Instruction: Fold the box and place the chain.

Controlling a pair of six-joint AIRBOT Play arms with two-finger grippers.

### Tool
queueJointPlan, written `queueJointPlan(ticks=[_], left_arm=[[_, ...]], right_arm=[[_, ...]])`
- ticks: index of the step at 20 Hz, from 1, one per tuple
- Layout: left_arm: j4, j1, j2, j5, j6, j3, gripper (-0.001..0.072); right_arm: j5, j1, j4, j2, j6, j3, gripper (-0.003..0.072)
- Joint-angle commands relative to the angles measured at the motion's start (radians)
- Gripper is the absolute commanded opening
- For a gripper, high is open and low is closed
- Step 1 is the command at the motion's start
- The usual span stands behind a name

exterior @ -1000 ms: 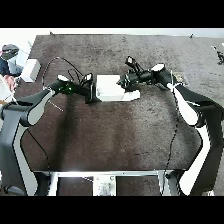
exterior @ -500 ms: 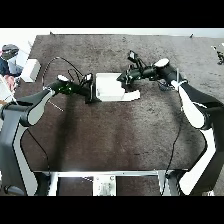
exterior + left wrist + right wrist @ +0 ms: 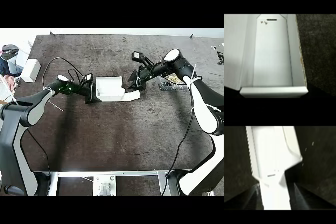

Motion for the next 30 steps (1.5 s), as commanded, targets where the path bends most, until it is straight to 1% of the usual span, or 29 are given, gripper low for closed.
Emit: queueJointPlan(ticks=[1,6,7,8,12,13,14,15,18,19,20,25,30], left_arm=[[0.000,0.000,0.000,0.000,0.000,0.000,0.0469],[0.000,0.000,0.000,0.000,0.000,0.000,0.0469],[0.000,0.000,0.000,0.000,0.000,0.000,0.0469],[0.000,0.000,0.000,0.000,0.000,0.000,0.0469],[0.000,0.000,0.000,0.000,0.000,0.000,0.0469],[0.000,0.000,0.000,0.000,0.000,0.000,0.0469],[0.000,0.000,0.000,0.000,0.000,-0.001,0.0469],[0.000,0.000,0.000,0.000,0.000,0.000,0.0469],[0.000,0.000,0.000,0.000,0.000,0.000,0.0469],[0.000,0.000,0.000,0.000,0.000,0.000,0.0469],[0.000,0.000,0.000,0.000,0.000,0.000,0.0469],[0.000,0.000,0.000,0.000,0.000,0.000,0.0469],[0.000,0.000,0.000,0.000,0.000,-0.001,0.0469]], right_arm=[[0.002,0.007,-0.061,-0.042,-0.071,0.000,0.0718],[-0.096,0.071,-0.069,-0.089,-0.096,0.000,0.0715],[-0.116,0.083,-0.074,-0.092,-0.096,0.000,0.0683],[-0.122,0.090,-0.084,-0.092,-0.095,0.000,0.0583],[-0.090,0.093,-0.092,-0.092,-0.095,0.000,0.0581],[-0.079,0.093,-0.091,-0.092,-0.095,0.000,0.0569],[-0.066,0.093,-0.091,-0.092,-0.095,0.000,0.0438],[-0.049,0.093,-0.091,-0.092,-0.095,0.000,0.0402],[-0.039,0.093,-0.091,-0.092,-0.091,0.000,0.0400],[-0.038,0.093,-0.091,-0.092,-0.091,0.000,0.0286],[-0.039,0.093,-0.087,-0.093,-0.091,0.000,0.0276],[-0.075,0.099,-0.024,-0.093,-0.092,0.000,0.0278],[-0.119,0.128,-0.023,-0.100,-0.092,0.000,0.0279]])
